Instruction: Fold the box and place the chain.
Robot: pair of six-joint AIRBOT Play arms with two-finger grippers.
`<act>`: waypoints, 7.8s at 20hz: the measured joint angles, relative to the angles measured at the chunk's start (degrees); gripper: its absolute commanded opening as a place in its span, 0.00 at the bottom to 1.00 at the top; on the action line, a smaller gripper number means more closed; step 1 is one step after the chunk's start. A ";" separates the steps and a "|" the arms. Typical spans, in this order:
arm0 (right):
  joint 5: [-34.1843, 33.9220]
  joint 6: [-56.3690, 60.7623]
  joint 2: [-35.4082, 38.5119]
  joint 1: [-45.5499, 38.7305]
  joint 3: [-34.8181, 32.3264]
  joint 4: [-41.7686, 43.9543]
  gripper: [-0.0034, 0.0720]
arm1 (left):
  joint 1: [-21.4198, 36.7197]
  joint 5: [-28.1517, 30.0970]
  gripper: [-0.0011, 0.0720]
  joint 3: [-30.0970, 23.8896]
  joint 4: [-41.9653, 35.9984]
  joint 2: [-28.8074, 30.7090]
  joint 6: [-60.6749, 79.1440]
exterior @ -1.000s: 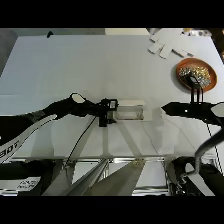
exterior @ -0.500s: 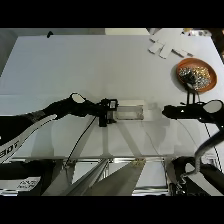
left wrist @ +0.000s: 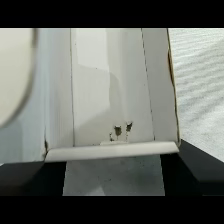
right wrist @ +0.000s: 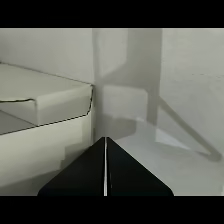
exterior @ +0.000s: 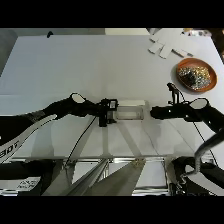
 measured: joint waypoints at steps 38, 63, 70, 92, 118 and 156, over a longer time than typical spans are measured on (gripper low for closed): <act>6.88 45.66 -8.11 27.85 20.26 -36.37 0.74 | -0.02 0.02 0.39 0.00 -0.02 0.00 0.00; 5.29 54.58 -14.51 31.61 21.84 -43.54 0.27 | 0.00 0.00 0.39 0.00 0.02 0.00 0.02; 4.90 54.75 -14.73 31.61 21.84 -43.76 0.27 | 0.00 0.00 0.39 0.00 0.02 0.00 0.00; 6.08 58.66 -17.11 31.63 21.90 -45.09 0.26 | -0.02 0.02 0.39 0.00 0.00 0.00 0.00; 8.83 57.70 -17.18 32.00 21.84 -51.32 0.06 | -0.07 0.02 0.39 0.00 -0.11 -0.02 -0.02; 8.52 27.52 -5.73 -6.03 38.75 -44.78 0.51 | -0.02 0.02 0.39 0.00 -0.11 0.04 0.00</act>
